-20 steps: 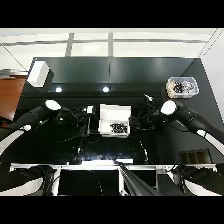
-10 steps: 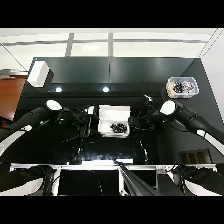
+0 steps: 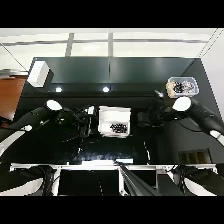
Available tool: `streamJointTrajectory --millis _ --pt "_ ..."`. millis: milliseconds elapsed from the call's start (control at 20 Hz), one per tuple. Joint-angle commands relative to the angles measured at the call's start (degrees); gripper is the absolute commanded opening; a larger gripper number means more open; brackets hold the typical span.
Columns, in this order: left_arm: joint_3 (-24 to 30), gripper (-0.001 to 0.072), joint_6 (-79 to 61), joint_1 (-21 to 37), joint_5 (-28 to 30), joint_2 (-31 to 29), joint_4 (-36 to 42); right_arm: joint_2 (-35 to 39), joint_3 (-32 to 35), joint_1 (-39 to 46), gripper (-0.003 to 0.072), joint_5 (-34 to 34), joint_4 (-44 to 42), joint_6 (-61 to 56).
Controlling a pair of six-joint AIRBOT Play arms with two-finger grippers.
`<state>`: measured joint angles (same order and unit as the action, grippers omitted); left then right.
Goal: Fold the box and place the chain.
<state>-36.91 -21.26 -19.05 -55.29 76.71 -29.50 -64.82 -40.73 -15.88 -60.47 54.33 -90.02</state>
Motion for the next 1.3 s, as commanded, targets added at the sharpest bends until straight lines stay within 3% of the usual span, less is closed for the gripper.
streamJointTrajectory --millis 0,50,250,500,800,1050,1250 --pt "-0.07 0.0336 -0.02 0.0 0.02 0.02 -0.07 5.27 -0.61 5.01 0.0423 0.07 -0.15 5.42" --pt "-0.07 0.0336 -0.04 0.0 0.02 0.02 -0.09 5.25 -1.64 5.05 0.0695 -0.31 -0.13 7.69" --pt "-0.07 0.033 -0.04 0.0 0.02 0.02 -0.22 3.17 -9.51 5.07 0.0701 5.97 1.77 9.7" --pt "-0.07 0.033 -0.04 0.0 0.0 0.02 -0.22 -9.77 -21.86 3.54 0.0701 5.2 0.96 13.14" --pt "-0.07 0.033 -0.04 -0.13 0.02 0.02 -0.22 -14.01 -22.23 -2.89 0.07 -4.66 -7.39 36.46" --pt "-0.07 0.033 -0.04 -0.24 0.02 0.02 -0.48 -14.01 -22.23 -3.72 0.07 -13.64 -10.73 40.5" --pt "-0.07 0.033 -0.04 -0.24 0.02 0.02 -0.5 -13.99 -22.25 -4.24 0.07 -16.17 -10.62 42.53"
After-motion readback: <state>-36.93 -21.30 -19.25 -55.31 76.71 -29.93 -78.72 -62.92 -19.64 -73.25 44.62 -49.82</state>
